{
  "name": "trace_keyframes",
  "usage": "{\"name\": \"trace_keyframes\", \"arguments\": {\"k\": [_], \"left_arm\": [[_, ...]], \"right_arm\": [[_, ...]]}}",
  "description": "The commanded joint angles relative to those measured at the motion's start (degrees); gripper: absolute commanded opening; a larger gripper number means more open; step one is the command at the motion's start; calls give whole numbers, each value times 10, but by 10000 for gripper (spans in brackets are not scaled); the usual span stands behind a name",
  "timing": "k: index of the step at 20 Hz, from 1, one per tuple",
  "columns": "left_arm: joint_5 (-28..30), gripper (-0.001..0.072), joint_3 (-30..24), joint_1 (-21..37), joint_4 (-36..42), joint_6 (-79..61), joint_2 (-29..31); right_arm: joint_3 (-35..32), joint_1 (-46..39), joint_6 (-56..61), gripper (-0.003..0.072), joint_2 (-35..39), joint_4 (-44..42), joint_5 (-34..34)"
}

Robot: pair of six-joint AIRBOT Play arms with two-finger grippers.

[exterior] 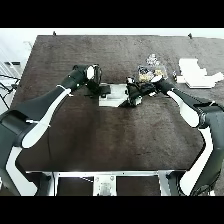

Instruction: Fold the box and place the chain.

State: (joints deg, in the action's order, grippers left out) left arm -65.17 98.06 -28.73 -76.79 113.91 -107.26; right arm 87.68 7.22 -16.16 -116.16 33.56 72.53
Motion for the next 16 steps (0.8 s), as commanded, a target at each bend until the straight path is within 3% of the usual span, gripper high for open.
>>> {"name": "trace_keyframes", "arguments": {"k": [1,9,13,14,15,16], "left_arm": [[-22,347,6,2,-9,1,-7],[-66,346,35,22,-17,1,-13],[-116,345,82,21,-15,1,-53],[-122,336,89,21,-15,1,-59],[-123,278,94,21,-12,1,-64],[-122,278,95,21,-12,1,-64]], "right_arm": [[0,0,0,583,0,0,-1],[0,1,0,583,0,0,-1],[0,1,0,584,0,0,-1],[0,1,0,584,0,0,-1],[0,1,0,583,0,0,-1],[0,1,0,583,0,0,-1]]}}
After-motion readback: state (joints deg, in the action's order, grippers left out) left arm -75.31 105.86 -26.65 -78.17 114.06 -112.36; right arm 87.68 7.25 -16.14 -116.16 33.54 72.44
